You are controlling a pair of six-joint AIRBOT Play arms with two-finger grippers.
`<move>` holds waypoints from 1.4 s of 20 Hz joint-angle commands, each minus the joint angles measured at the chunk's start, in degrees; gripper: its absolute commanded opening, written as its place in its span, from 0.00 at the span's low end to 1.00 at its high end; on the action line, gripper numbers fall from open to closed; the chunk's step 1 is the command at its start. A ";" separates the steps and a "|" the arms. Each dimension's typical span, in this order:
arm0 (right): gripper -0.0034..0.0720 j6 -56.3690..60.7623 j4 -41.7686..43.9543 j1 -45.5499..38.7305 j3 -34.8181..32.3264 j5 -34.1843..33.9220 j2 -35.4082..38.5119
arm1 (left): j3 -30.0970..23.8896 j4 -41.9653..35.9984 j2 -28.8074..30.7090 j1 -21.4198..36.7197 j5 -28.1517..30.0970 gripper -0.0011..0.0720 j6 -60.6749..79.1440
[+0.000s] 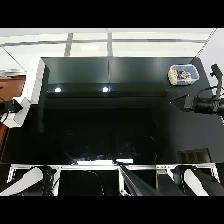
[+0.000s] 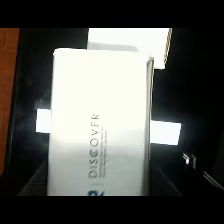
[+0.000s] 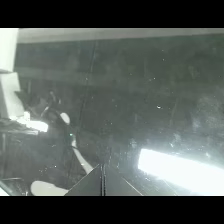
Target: Fold the box and place the chain.
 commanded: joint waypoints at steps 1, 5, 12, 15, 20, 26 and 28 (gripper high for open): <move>0.07 -0.02 0.24 0.04 0.00 -0.09 0.04 | 0.37 -2.21 -0.94 0.15 2.56 0.99 2.51; 0.07 0.26 -0.15 7.74 0.02 -11.47 -0.09 | 8.20 -5.22 0.09 -2.58 0.59 0.99 2.47; 0.07 6.23 -30.38 26.80 0.00 -37.27 -3.32 | 10.12 -26.25 8.04 -10.62 -4.74 0.05 1.03; 0.07 6.36 -32.06 26.32 -1.29 -39.67 -3.43 | -3.56 -26.14 16.59 -16.31 3.08 0.05 6.75; 0.07 7.74 -32.06 26.40 -1.81 -37.94 -3.41 | -16.85 -26.10 22.51 -18.27 8.00 0.05 10.88; 0.07 7.74 -32.06 26.40 -1.81 -37.94 -3.41 | -17.38 -26.08 22.16 -18.29 8.13 0.05 10.67; 0.07 7.74 -32.06 26.40 -1.81 -37.94 -3.41 | -17.38 -26.08 22.16 -18.29 8.13 0.05 10.67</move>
